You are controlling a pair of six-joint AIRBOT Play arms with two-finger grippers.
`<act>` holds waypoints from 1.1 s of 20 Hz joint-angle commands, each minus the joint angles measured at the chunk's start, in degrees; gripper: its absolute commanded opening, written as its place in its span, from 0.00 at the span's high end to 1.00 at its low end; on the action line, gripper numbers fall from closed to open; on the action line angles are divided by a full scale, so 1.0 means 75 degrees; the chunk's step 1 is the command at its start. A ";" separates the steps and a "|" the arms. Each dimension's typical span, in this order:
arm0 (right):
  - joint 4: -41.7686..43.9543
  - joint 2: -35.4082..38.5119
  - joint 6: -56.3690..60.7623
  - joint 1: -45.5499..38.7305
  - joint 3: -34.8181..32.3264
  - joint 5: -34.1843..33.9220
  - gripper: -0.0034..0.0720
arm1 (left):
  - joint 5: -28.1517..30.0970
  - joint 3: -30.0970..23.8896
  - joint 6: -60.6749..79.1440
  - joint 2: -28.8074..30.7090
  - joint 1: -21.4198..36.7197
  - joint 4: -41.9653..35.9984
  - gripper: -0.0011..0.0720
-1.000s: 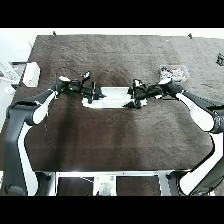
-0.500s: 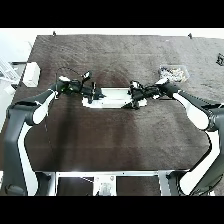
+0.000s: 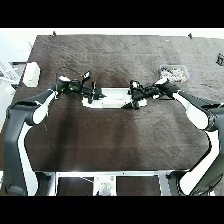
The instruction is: Fold the box and place the chain.
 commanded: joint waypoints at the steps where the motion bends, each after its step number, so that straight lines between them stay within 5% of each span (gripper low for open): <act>1: -0.0058 -0.0009 0.0102 0.0006 0.0006 0.0047 0.04 | 0.0012 0.0003 0.0000 -0.0003 0.0003 0.0003 0.96; 22: -0.0361 -0.0201 0.0294 0.0052 0.0396 0.0201 0.10 | 0.0017 0.0003 0.0006 -0.0003 0.0003 -0.0003 0.96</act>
